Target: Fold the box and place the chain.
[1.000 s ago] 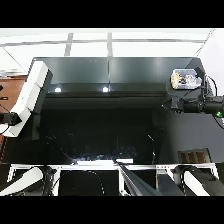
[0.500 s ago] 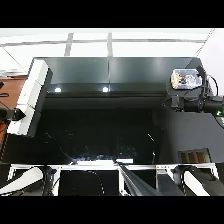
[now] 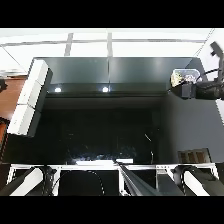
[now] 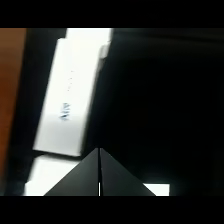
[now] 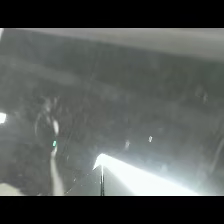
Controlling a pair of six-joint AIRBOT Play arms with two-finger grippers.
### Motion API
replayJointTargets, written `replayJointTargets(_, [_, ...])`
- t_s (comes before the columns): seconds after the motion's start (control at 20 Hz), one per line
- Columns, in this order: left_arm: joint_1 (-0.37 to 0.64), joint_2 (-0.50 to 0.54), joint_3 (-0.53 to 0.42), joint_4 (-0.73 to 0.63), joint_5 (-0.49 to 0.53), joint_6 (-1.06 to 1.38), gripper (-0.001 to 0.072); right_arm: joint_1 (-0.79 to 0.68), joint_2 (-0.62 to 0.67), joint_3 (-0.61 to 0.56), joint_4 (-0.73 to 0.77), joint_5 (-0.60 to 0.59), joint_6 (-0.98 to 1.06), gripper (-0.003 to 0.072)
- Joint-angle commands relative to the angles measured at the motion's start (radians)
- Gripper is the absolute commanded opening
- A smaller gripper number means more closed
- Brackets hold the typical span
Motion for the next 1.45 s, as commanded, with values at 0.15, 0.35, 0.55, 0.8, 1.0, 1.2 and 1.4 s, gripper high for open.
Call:
replayJointTargets(0.15, [-0.282,0.444,-0.409,-0.034,0.253,-0.010,0.0026,0.110,0.056,-0.126,-0.042,-0.455,-0.191,0.0014])
replayJointTargets(0.35, [-0.324,0.610,-0.649,-0.014,0.311,0.072,0.0027,0.115,0.056,-0.296,-0.084,-0.571,-0.151,0.0019])
replayJointTargets(0.55, [-0.324,0.612,-0.653,-0.017,0.291,0.056,0.0028,0.116,0.056,-0.304,-0.109,-0.458,-0.151,0.0020])
replayJointTargets(0.8, [-0.324,0.609,-0.653,-0.017,0.296,0.056,0.0027,0.116,0.056,-0.304,-0.109,-0.457,-0.151,0.0020])
replayJointTargets(1.0, [-0.324,0.609,-0.653,-0.017,0.295,0.056,0.0028,0.116,0.056,-0.304,-0.109,-0.457,-0.151,0.0020])
replayJointTargets(1.2, [-0.324,0.609,-0.653,-0.017,0.296,0.056,0.0028,0.116,0.056,-0.304,-0.109,-0.457,-0.151,0.0020])
replayJointTargets(1.4, [-0.324,0.609,-0.653,-0.017,0.296,0.056,0.0028,0.116,0.056,-0.304,-0.109,-0.457,-0.151,0.0020])
